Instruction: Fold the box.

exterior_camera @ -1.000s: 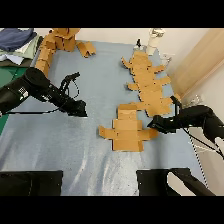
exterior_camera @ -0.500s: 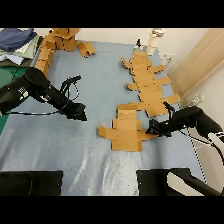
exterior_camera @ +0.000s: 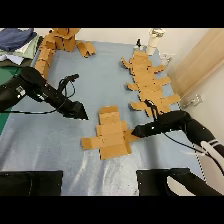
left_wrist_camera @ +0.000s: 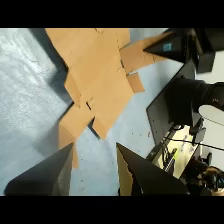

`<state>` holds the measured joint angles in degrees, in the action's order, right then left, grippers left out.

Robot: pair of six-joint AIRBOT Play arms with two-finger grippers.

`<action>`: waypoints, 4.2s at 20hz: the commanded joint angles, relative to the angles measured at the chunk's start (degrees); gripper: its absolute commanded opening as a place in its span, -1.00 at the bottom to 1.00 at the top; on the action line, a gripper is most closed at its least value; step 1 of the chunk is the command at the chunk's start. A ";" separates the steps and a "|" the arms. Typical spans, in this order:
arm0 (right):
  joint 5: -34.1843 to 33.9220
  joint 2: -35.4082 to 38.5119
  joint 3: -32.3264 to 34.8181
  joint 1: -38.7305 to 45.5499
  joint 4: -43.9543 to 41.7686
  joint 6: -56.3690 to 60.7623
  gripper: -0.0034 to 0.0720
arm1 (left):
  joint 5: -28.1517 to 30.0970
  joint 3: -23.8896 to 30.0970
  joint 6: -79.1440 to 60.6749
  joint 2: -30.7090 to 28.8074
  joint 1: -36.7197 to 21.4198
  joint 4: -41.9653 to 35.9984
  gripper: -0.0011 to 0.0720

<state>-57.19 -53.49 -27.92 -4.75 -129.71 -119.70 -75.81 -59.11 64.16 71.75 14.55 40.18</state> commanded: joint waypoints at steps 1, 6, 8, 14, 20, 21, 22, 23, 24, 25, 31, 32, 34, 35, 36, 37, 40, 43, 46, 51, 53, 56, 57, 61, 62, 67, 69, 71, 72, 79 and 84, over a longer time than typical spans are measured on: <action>9.60 6.99 1.95 -8.17 0.48 -0.31 -0.91 | -1.55 0.02 -0.76 1.81 -5.29 -0.26 0.15; 10.56 8.46 2.05 -13.33 0.55 2.19 -0.91 | -1.09 0.20 -6.95 9.29 -4.74 -7.02 0.15; 10.69 8.46 2.05 -14.32 0.68 2.75 -0.91 | 1.68 0.17 -10.08 12.04 -2.43 -9.40 0.15; 10.69 8.44 2.05 -15.02 0.96 4.39 -0.91 | 4.81 0.15 -18.82 18.25 2.32 -14.19 0.15; 10.69 8.44 2.05 -15.02 4.22 7.41 -0.91 | 2.49 0.15 -25.66 18.99 2.60 -17.20 -0.20; 10.69 8.44 2.05 -15.02 4.22 7.41 -0.91 | 1.92 0.15 -26.64 18.99 2.60 -17.14 -0.61; 10.69 8.44 2.05 -15.02 4.22 7.63 -0.91 | 1.14 0.15 -28.74 18.99 2.60 -17.14 -0.94; 10.69 8.44 2.05 -15.02 4.20 7.80 -0.91 | 1.09 0.15 -29.38 18.99 2.60 -17.11 -0.94; 10.67 8.46 2.05 -15.02 4.20 7.80 -0.91 | 1.22 0.15 -30.38 18.99 2.60 -17.14 -0.94; 10.69 8.44 2.05 -15.02 4.17 7.80 -0.91 | 1.29 0.15 -31.43 18.99 2.60 -17.14 -0.94; 10.82 8.59 0.66 -14.32 7.54 9.70 -0.13 | 1.29 0.13 -35.08 18.88 2.64 -17.20 -0.94; 10.43 8.59 -0.79 -13.99 10.62 12.22 -0.13 | 1.29 0.13 -36.15 18.71 2.64 -17.38 -0.94; 7.98 8.59 -4.70 -13.00 17.20 16.48 -0.13 | 1.88 0.15 -38.40 17.90 2.64 -17.49 -0.94; 6.23 8.59 -6.82 -12.41 20.11 18.47 -0.13 | 2.23 0.15 -39.76 17.22 2.64 -17.64 -0.94; 4.07 8.59 -9.18 -11.93 22.88 20.50 -0.11 | 2.71 0.15 -41.05 16.55 2.64 -17.99 -0.94; 2.08 8.59 -11.21 -11.43 24.52 22.10 -0.11 | 3.61 0.15 -42.34 15.80 2.64 -18.64 -0.94; -3.02 8.61 -15.89 -10.91 24.61 25.27 -0.12 | 7.58 0.15 -47.21 13.79 2.91 -22.18 -0.94; -5.03 9.07 -16.85 -10.95 20.13 27.82 -0.91 | 10.29 0.17 -50.47 13.20 5.27 -20.87 -0.94; -5.29 9.05 -16.72 -11.56 17.29 28.09 -0.91 | 12.92 0.15 -51.60 13.18 10.69 -13.64 -0.94; -5.46 9.07 -15.67 -11.56 18.88 30.86 -0.91 | 14.86 0.15 -54.40 12.76 15.54 -10.21 -0.94; -5.57 9.05 -13.90 -11.56 18.93 31.41 -0.91 | 16.50 0.17 -54.55 11.52 15.76 -10.32 -0.94; -5.11 9.07 -10.71 -11.56 18.95 31.45 -0.91 | 19.47 0.20 -54.95 7.41 15.93 -10.21 -0.94; -4.63 9.07 -9.99 -11.56 18.95 31.50 -0.91 | 20.39 0.42 -55.25 5.68 16.13 -9.90 -0.94; -3.85 9.57 -9.62 -11.54 24.70 36.83 -0.91 | 24.98 5.79 -55.82 1.36 18.14 -8.83 -0.94; -3.63 9.94 -9.62 -11.54 26.56 38.53 -0.91 | 25.75 7.26 -55.82 1.38 18.71 -8.81 -0.94; -3.28 12.11 -9.62 -11.56 27.87 39.36 -0.91 | 30.91 12.31 -55.84 1.38 22.08 -8.61 -0.94; -3.28 12.55 -9.62 -11.54 28.02 39.34 -0.91 | 31.74 12.94 -55.80 1.38 23.41 -8.52 -0.94; -3.28 12.61 -9.62 -11.56 28.00 39.36 -0.91 | 31.71 12.94 -55.78 1.36 24.00 -8.46 -0.94; -3.28 12.61 -9.62 -11.56 28.02 39.36 -0.91 | 31.41 12.94 -55.71 1.36 24.00 -8.37 -0.94; -3.26 12.61 -9.62 -11.56 28.00 39.36 -0.91 | 28.68 13.14 -55.63 -0.76 24.06 -7.41 -0.94; -2.91 12.61 -9.62 -11.56 28.00 39.34 -0.91 | 31.39 14.71 -55.56 -0.72 24.68 -5.60 -0.94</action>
<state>-60.42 -40.93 -37.56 -16.25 -101.71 -80.38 -46.26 -45.30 8.56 71.11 38.89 33.85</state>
